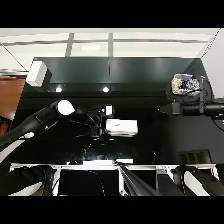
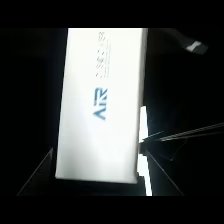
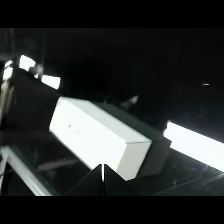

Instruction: Fold the box and place the chain.

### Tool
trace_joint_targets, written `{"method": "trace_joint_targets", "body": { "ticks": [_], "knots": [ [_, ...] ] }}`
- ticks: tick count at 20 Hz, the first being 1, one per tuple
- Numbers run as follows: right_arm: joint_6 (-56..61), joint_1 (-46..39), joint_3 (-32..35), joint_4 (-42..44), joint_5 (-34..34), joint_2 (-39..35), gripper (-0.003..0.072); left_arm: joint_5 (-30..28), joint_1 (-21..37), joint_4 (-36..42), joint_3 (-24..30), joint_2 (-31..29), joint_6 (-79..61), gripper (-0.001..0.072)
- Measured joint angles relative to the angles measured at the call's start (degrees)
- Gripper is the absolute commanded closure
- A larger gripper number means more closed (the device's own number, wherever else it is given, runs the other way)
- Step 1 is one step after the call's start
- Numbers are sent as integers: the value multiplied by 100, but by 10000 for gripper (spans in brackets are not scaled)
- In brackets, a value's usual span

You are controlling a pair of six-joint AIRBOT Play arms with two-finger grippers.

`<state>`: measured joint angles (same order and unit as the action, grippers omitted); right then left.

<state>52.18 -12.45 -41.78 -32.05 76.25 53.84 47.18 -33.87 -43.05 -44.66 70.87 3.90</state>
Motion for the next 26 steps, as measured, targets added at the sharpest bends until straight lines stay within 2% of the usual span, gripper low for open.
{"method": "trace_joint_targets", "body": {
  "ticks": [3,6,10,21,26],
  "knots": [
    [33,-160,39,-83,-24,-42,672,-48,-295,4,-293,109,308,3],
    [85,-221,55,-151,-39,-55,672,-144,-540,15,-748,573,730,2],
    [129,-247,68,-197,-46,-63,672,114,-673,7,-1268,1117,1204,2],
    [142,-251,68,-232,-275,-63,672,533,-732,-50,-1480,1432,1449,1],
    [144,-251,66,-236,-319,-63,672,546,-844,-374,-1480,1456,1451,0]
  ]
}}
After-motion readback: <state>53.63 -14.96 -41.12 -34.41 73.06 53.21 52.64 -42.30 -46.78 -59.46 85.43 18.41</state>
